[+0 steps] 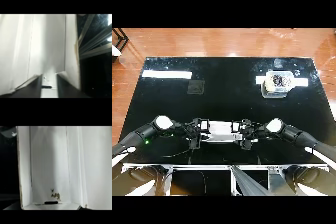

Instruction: Fold the box and place the chain.

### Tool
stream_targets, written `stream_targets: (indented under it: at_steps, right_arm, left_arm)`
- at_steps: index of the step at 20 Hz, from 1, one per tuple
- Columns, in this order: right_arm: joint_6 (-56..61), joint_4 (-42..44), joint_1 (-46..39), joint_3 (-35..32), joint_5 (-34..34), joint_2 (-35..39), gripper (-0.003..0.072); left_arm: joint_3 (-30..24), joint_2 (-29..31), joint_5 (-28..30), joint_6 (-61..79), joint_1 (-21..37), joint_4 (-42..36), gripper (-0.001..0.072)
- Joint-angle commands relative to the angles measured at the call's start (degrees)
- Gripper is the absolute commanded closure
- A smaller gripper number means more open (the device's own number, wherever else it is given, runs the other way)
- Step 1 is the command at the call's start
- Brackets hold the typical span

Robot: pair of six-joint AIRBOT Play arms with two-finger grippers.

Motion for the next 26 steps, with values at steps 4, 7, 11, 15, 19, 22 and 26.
stream_targets:
  at_steps: [4, 7, 11, 15, 19, 22, 26]
  right_arm:
    - [0.09, 0.02, 0.04, 0.02, -0.09, -0.02, 0.0387]
    - [0.09, 0.02, 0.04, 0.02, -0.09, -0.02, 0.0387]
    - [0.11, 0.02, 0.04, 0.02, -0.09, -0.02, 0.0387]
    - [0.11, 0.04, 0.04, 0.02, -0.09, -0.02, 0.0387]
    - [0.11, 0.02, 0.04, 0.02, -0.09, -0.02, 0.0388]
    - [0.09, 0.02, 0.04, 0.02, -0.09, -0.02, 0.0388]
    - [0.09, 0.02, 0.04, 0.02, -0.09, -0.02, 0.0387]
  left_arm:
    - [-0.02, -0.13, -0.31, -0.37, -0.04, 0.04, 0.0327]
    - [-0.02, -0.13, -0.48, -0.39, -0.04, 0.04, 0.037]
    - [-0.02, -0.13, -0.04, -0.79, 0.15, 0.09, 0.0282]
    - [1.05, 1.51, -4.5, -7.74, 5.27, 1.55, 0.0686]
    - [1.03, 8.04, -12.68, -13.92, 13.64, 4.74, 0.0687]
    - [1.03, 13.84, -14.34, -28.85, 21.38, 9.77, 0.0685]
    - [0.94, 15.32, -19.37, -59.82, 33.33, 21.24, 0.0685]
